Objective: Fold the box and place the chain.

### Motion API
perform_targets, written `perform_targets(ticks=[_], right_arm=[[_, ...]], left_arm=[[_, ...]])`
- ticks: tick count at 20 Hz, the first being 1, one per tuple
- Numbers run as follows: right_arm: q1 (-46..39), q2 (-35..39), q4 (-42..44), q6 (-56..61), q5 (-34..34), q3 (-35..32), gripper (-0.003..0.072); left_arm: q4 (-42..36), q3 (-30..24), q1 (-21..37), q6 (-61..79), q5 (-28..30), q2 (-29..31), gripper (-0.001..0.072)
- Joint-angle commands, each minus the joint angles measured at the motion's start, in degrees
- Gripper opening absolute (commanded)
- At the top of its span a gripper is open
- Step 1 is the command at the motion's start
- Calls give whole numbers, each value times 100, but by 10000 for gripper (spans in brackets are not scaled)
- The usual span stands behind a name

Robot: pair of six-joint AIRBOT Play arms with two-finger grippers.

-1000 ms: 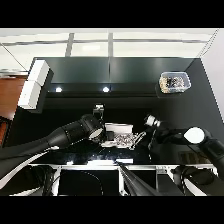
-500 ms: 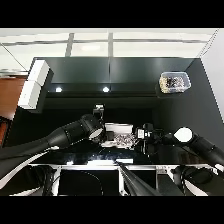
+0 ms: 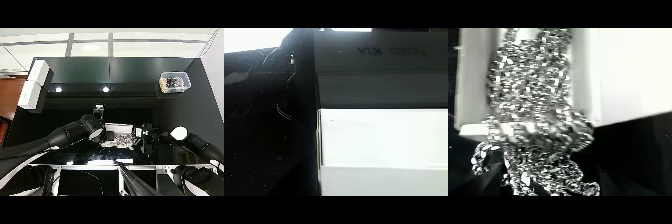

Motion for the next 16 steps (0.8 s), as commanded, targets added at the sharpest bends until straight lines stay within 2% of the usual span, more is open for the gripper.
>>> perform_targets(ticks=[1, 2, 3, 4, 6, 7, 10, 13, 16], right_arm=[[2, -22, 7, 223, -142, -2, 586], [2, -22, 4, 247, -116, -2, 351], [2, -22, -7, 251, -55, 0, 159], [0, -22, -9, 280, 15, 9, 63], [0, 0, -37, 573, 188, 83, 57], [-2, 66, -181, 960, 264, 173, 7], [-4, 509, -1392, 2903, 708, 540, 15], [-4, 1123, -2612, 4603, 1891, 1189, 15], [-2, 1650, -2378, 5390, 2894, 1978, 14]], left_arm=[[2, -2, 0, 2, 0, 0, 30], [2, -2, 0, 2, 0, 0, 29], [2, -2, 0, 2, 0, 0, 30], [2, -2, 0, 0, 2, 0, 29], [2, -2, 0, 2, 0, 0, 29], [2, -2, 2, 2, 0, 0, 30], [4, -2, 0, 0, 0, 0, 29], [2, -2, 0, 0, 0, 0, 30], [2, -2, 0, 2, 0, 0, 29]])
